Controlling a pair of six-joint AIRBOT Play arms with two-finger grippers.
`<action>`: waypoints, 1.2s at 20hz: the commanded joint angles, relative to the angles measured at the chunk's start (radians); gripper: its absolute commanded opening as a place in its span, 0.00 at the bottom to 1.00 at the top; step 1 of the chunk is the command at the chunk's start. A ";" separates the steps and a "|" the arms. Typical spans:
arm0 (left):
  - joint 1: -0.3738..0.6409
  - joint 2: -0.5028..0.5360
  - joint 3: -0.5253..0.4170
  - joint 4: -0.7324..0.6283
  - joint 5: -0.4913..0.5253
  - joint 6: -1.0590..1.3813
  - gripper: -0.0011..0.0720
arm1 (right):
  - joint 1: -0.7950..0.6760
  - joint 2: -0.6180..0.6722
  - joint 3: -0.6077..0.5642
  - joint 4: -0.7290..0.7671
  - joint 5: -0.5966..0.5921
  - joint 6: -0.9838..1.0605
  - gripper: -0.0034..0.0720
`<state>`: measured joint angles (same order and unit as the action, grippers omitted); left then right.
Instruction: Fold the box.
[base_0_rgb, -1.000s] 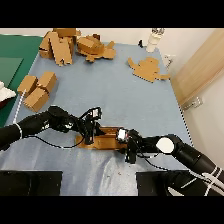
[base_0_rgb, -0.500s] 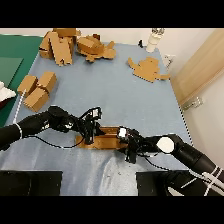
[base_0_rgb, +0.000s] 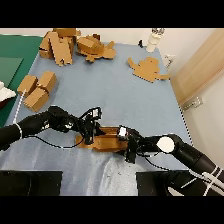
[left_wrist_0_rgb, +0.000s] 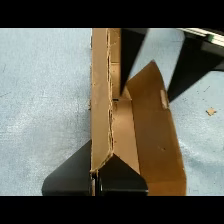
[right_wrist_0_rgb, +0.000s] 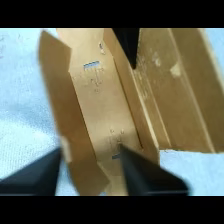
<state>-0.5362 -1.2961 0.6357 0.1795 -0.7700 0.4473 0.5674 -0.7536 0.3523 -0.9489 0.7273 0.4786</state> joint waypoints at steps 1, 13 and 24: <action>0.000 -0.001 0.001 0.000 0.000 0.000 0.03 | 0.000 0.000 0.001 -0.002 -0.003 0.001 0.84; 0.000 -0.001 0.001 0.000 0.000 0.000 0.04 | 0.000 0.013 0.003 -0.050 0.033 -0.030 0.98; 0.000 -0.001 0.001 0.000 0.000 0.000 0.04 | 0.000 0.074 0.012 -0.166 0.028 -0.033 0.98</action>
<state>-0.5362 -1.2961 0.6357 0.1795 -0.7700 0.4477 0.5674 -0.6693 0.3630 -1.0836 0.7650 0.4450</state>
